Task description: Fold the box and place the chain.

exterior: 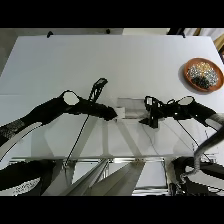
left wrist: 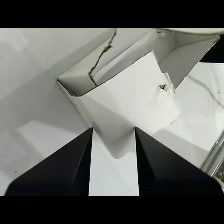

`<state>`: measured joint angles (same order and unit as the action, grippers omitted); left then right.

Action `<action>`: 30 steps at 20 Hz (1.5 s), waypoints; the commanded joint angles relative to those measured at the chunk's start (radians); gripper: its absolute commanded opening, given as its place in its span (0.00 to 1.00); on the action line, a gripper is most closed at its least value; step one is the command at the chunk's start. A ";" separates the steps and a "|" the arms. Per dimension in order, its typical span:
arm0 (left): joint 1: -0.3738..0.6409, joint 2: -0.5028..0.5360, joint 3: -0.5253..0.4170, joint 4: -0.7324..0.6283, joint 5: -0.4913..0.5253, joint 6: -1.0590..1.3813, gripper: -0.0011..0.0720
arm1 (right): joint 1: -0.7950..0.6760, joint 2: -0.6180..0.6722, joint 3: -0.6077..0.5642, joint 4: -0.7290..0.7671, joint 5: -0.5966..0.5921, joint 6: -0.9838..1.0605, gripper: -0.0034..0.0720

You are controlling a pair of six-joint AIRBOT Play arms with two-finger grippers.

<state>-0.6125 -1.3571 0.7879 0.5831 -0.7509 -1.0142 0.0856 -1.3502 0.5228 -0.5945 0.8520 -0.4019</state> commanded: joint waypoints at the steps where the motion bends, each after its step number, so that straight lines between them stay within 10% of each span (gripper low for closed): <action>1: -0.020 -0.001 0.000 -0.006 0.042 -0.010 0.43 | 0.000 0.000 0.000 0.000 0.000 0.000 0.64; 12: -0.050 -0.001 0.000 0.021 0.116 -0.071 0.70 | 0.000 0.000 0.000 0.000 0.000 0.000 0.64; 30: -0.125 -0.039 0.058 0.172 0.193 -0.321 0.70 | 0.000 0.000 0.000 0.000 0.000 0.000 0.64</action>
